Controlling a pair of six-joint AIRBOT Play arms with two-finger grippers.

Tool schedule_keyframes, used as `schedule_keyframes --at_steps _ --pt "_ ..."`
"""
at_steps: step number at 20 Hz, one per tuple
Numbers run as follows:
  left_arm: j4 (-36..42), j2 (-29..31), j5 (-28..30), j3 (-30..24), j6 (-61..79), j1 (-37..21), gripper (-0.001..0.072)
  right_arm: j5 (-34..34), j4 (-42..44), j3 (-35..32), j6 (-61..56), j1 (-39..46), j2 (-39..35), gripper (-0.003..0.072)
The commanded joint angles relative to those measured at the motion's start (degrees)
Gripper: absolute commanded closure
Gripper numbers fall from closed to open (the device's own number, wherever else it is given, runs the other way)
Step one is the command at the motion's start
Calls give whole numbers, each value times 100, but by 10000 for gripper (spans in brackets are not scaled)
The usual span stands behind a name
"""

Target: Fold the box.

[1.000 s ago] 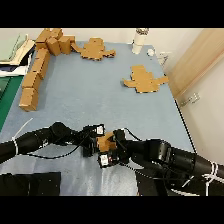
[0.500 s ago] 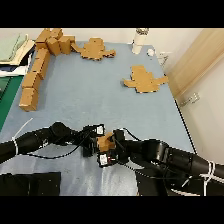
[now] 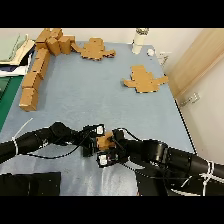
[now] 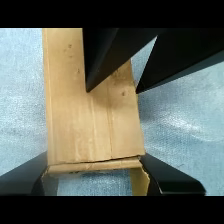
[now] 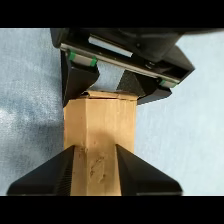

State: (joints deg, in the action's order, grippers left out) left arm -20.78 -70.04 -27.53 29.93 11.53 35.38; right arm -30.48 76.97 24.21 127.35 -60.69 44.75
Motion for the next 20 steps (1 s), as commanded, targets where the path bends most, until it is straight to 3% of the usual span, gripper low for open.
schedule_keyframes --at_steps 1,6,17,18,19,20 --pt "-2 -2 0 0 0 -2 497 2 -44 7 -50 -85 -52 314" --pt "-2 -2 -2 0 2 -2 497 -2 -46 9 -50 -85 -92 387" --pt "-2 -2 0 0 2 -2 497 -278 -114 13 -98 -85 -494 395" --pt "-2 -2 -2 0 0 -2 497 -280 -37 13 -96 -85 -503 347" --pt "-2 -2 -4 0 0 -2 497 -306 146 11 -94 -85 -501 223" --pt "-2 -2 -2 0 2 -2 497 -402 321 11 -92 -85 -485 185"
